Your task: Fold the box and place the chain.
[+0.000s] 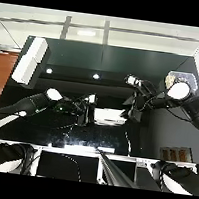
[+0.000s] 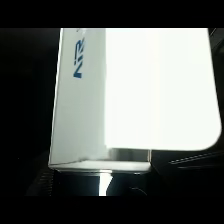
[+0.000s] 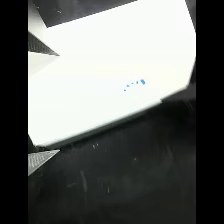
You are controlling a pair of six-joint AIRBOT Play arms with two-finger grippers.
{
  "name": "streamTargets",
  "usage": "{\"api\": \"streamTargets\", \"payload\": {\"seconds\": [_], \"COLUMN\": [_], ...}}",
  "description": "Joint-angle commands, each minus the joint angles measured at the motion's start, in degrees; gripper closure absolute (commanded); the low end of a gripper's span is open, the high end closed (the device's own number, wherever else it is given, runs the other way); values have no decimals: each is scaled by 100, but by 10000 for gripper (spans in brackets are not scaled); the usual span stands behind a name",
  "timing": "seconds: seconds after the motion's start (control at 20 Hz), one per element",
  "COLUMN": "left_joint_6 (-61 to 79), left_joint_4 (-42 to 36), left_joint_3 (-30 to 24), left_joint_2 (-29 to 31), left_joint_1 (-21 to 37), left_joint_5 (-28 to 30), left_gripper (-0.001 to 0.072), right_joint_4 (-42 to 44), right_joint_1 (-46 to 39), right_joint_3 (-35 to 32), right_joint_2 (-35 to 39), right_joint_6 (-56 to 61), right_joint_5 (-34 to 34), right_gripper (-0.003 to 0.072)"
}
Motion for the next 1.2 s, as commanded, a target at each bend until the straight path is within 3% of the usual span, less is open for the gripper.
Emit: {"api": "streamTargets", "payload": {"seconds": [0.0, 0.5, 0.55, 0.6, 0.65, 0.7, 0.75, 0.8, 0.9, 0.95, 1.0, 1.15], "left_joint_6": [2, 4, 4, 11, 17, 20, 20, 20, 20, 20, 20, 20], "left_joint_4": [4, 20, 20, 26, 33, 39, 44, 42, 42, 42, 42, 42], "left_joint_3": [2, 2, 2, 2, 2, 2, 2, 2, 2, 2, 2, 2], "left_joint_2": [-4, -4, -4, -4, -4, -4, -4, -4, -4, -4, -4, -4], "left_joint_1": [-4, -4, -7, -15, -15, -15, -15, -15, -15, -15, -15, -15], "left_joint_5": [-15, -22, -22, -20, -33, -42, -42, -42, -44, -42, -44, -42], "left_gripper": [222, 222, 222, 222, 222, 222, 222, 222, 222, 222, 222, 222], "right_joint_4": [-28, -31, -22, -11, 26, 79, 164, 236, 278, 278, 275, 227], "right_joint_1": [22, 315, 341, 341, 341, 341, 341, 341, 341, 341, 341, 341], "right_joint_3": [-170, -289, -286, -286, -284, -284, -284, -284, -284, -284, -284, -286], "right_joint_2": [-24, -125, -125, -125, -122, -122, -122, -122, -122, -122, -122, -122], "right_joint_6": [-428, -833, -831, -831, -822, -763, -761, -752, -649, -610, -605, -575], "right_joint_5": [2, -542, -625, -647, -640, -610, -566, -549, -555, -529, -487, -444], "right_gripper": [-34, -34, 13, 14, 141, 218, 218, 270, 273, 405, 447, 432]}}
